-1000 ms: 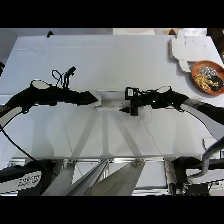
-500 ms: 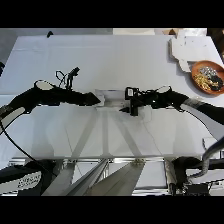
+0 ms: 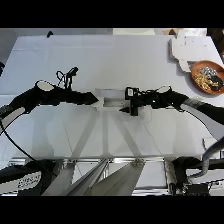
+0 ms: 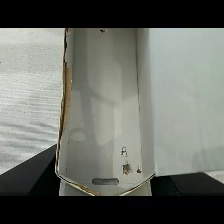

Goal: Fold the box and place the chain.

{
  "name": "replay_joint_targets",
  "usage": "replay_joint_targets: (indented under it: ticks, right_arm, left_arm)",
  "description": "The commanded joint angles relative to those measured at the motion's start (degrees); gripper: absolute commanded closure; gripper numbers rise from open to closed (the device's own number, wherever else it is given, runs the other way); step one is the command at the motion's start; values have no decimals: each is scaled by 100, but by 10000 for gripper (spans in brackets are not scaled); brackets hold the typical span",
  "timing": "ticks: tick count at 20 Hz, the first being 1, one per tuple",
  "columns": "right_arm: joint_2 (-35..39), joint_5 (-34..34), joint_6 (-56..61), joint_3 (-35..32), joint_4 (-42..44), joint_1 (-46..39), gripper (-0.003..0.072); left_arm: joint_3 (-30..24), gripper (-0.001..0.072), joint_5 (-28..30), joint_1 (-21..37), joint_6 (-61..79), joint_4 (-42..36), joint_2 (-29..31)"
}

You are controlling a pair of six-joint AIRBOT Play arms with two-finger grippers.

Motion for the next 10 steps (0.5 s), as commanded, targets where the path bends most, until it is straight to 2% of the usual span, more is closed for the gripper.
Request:
replay_joint_targets:
  ticks: [1,6,10]
  right_arm:
    - [-4,0,0,0,0,4,211]
    - [-4,0,0,0,0,7,211]
    - [-4,0,0,0,0,4,211]
  left_arm:
    - [0,188,107,-31,-7,55,0]
    - [2,205,166,-323,-361,411,0]
    - [4,205,81,-321,-717,415,2]
